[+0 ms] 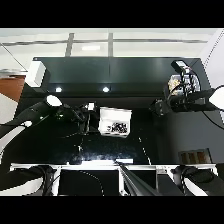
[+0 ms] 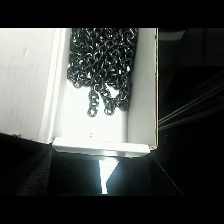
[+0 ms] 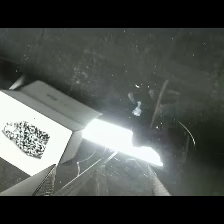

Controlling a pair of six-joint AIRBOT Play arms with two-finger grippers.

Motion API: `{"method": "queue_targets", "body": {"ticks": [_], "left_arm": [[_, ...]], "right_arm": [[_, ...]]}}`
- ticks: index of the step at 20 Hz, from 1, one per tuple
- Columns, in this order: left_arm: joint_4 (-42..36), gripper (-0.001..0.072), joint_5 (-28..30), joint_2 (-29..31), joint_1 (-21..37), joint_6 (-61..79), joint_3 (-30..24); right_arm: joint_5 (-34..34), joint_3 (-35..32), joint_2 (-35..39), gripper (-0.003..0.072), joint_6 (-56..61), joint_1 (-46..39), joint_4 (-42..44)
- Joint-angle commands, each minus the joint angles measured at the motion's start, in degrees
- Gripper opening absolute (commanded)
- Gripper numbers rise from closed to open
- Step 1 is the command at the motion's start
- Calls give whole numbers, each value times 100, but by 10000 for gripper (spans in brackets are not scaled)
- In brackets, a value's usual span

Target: Fold the box and place the chain.

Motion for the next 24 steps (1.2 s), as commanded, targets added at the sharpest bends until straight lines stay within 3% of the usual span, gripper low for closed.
{"method": "queue_targets", "body": {"ticks": [1,8,24], "left_arm": [[-20,711,33,66,-4,-4,4],[-164,712,-26,63,-129,146,4],[-72,706,787,-96,-651,-11,-160]], "right_arm": [[39,-2,-2,666,4,0,26],[39,-2,-2,666,4,0,96],[35,-2,-2,665,4,0,98]]}}
